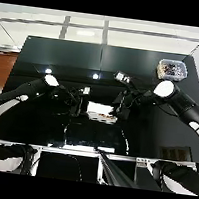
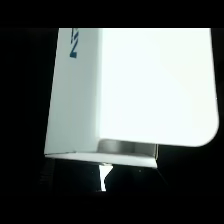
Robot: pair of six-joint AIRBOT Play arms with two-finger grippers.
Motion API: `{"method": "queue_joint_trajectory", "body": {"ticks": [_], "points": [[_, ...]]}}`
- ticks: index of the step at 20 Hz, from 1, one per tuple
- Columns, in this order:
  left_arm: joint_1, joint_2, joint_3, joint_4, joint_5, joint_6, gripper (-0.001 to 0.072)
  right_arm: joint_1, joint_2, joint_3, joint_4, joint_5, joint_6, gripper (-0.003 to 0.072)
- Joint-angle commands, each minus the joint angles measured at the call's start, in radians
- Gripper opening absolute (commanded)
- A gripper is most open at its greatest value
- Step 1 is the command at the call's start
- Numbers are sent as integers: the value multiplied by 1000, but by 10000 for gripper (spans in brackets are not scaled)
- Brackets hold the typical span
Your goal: Fold the box and place the chain.
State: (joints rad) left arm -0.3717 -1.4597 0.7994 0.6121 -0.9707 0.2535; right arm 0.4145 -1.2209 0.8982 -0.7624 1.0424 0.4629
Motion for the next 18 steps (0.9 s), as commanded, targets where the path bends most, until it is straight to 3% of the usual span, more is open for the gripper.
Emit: {"method": "queue_joint_trajectory", "body": {"ticks": [1,11,18], "points": [[0,0,0,0,-1,1,334,63,1,2,-60,-19,-134,705],[0,0,0,0,-1,0,334,99,2,7,-59,-68,-98,704],[0,0,0,0,-2,0,334,35,98,141,-66,18,213,704]]}}
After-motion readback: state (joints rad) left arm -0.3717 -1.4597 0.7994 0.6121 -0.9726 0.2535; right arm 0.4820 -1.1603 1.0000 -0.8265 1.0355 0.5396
